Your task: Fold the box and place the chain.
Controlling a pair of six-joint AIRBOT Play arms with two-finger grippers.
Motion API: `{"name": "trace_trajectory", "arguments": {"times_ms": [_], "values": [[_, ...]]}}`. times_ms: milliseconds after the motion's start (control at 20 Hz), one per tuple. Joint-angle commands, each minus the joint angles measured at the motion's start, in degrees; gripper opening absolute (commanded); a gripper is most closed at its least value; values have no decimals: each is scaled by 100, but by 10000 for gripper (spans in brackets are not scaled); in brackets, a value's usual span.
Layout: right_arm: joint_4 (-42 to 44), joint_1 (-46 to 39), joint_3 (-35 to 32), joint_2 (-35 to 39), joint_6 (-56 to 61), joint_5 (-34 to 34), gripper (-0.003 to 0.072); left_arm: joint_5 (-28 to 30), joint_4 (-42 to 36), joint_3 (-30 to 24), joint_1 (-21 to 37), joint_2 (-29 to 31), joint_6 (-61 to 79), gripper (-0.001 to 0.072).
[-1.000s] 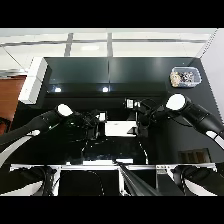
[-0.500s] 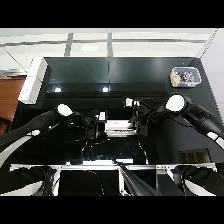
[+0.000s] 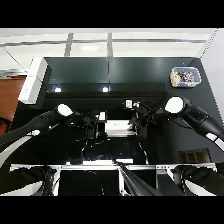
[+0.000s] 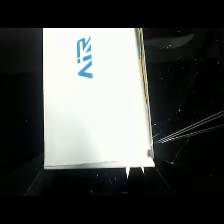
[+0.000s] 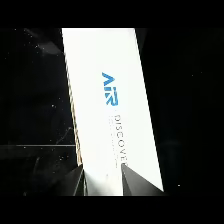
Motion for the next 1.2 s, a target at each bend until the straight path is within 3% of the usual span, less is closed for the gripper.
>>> {"name": "trace_trajectory", "arguments": {"times_ms": [0,250,500,550,600,800,1150], "values": [[-35,2,-107,0,0,11,423,-4,2,4,-4,-4,0,295],[-26,2,-90,68,205,15,422,-7,2,4,-4,-4,2,295],[691,2,44,310,3145,184,419,-7,2,4,-4,-4,0,295],[896,33,-9,310,3639,149,301,-7,2,4,-4,-4,0,295],[1008,50,-85,310,3967,70,5,-7,2,4,-4,-4,2,295],[1064,72,-476,201,5012,-890,17,-4,2,4,-7,-4,0,295],[962,59,-586,-299,5021,-975,18,-9,0,4,-4,-4,0,295]]}}
